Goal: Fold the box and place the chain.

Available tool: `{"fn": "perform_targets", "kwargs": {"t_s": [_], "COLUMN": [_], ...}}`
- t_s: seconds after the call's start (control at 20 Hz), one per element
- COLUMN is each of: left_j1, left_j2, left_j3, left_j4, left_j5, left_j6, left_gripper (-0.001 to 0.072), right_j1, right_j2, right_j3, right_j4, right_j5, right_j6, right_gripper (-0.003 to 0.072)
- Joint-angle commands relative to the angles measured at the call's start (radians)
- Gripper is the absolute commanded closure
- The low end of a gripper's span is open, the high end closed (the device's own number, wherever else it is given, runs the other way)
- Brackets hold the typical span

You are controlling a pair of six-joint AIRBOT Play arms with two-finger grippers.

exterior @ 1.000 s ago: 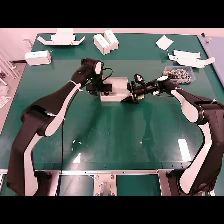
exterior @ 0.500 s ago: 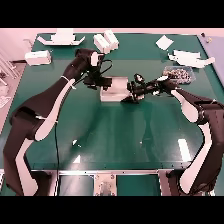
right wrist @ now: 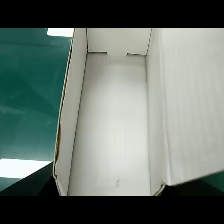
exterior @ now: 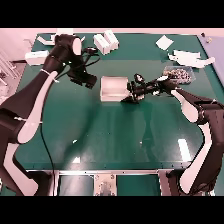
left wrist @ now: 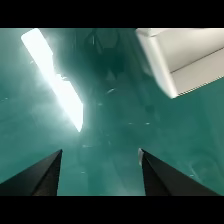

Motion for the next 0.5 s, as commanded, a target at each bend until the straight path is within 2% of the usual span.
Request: {"fn": "perform_targets", "kwargs": {"t_s": [0.0,0.15,0.3,0.45], "left_j1": [0.064,0.13,0.195,0.201], "left_j2": [0.012,0.01,0.01,0.01], "left_j3": [-0.021,-0.034,-0.148,-0.27], "left_j4": [-0.077,-0.362,-0.633,-0.652], "left_j5": [0.083,0.184,0.239,0.33], "left_j6": [0.246,0.615,0.895,1.081], "left_gripper": [0.0131,0.0132,0.0132,0.0132], "right_j1": [0.0,0.0,0.0,0.0], "right_j2": [0.0,0.0,0.0,0.0], "right_j3": [0.0,0.0,0.0,0.0], "right_j4": [0.0,0.0,0.0,0.0], "right_j5": [0.0,0.0,0.0,0.0], "right_j6": [0.0,0.0,0.0,0.0], "right_gripper": [0.0159,0.0159,0.0159,0.0159]}}
